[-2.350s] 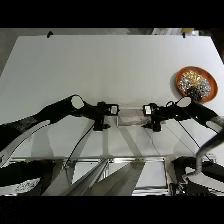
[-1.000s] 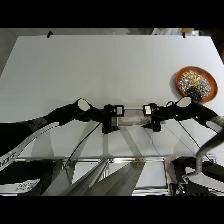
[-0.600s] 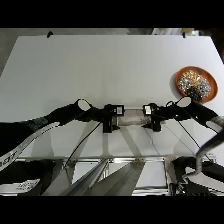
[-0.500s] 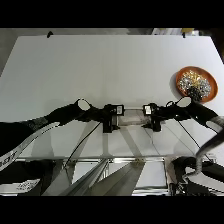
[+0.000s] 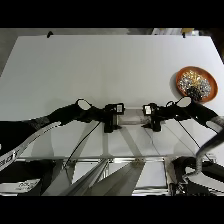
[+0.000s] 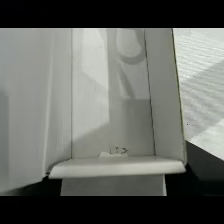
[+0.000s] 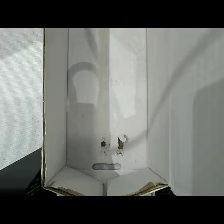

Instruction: Fold the box and place the chain.

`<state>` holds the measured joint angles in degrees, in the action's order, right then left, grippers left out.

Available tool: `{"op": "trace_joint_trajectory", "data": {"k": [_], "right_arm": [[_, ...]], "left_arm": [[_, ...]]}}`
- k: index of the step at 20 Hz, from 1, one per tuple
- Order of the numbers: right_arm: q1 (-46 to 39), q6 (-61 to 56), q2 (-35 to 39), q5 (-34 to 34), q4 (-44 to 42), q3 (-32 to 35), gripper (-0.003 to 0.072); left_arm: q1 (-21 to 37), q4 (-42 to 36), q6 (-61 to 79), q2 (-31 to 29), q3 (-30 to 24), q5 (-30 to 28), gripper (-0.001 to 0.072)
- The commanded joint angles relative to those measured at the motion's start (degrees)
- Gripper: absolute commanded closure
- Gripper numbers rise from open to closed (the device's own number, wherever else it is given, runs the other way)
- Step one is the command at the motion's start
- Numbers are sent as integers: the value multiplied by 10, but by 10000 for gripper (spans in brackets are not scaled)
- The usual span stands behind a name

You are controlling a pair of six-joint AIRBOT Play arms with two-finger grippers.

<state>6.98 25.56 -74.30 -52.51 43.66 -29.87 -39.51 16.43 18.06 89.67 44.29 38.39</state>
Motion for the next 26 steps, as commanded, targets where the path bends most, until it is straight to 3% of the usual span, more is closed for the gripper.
{"op": "trace_joint_trajectory", "data": {"k": [1, 2, 4, 5, 26], "right_arm": [[0, 2, 0, 0, 0, -1, 349], [0, 2, 0, 0, 0, -1, 349], [0, 2, 0, 0, 0, -1, 349], [0, 2, 0, 0, 0, -1, 349], [0, 2, 0, 2, -9, 0, 350]], "left_arm": [[1, -3, 2, 3, 0, 0, 212], [1, -3, 2, 3, 0, -1, 242], [1, -1, 2, 3, 0, 0, 393], [1, -1, 2, 3, 0, -1, 436], [0, -1, -1, 3, 0, 0, 432]]}}
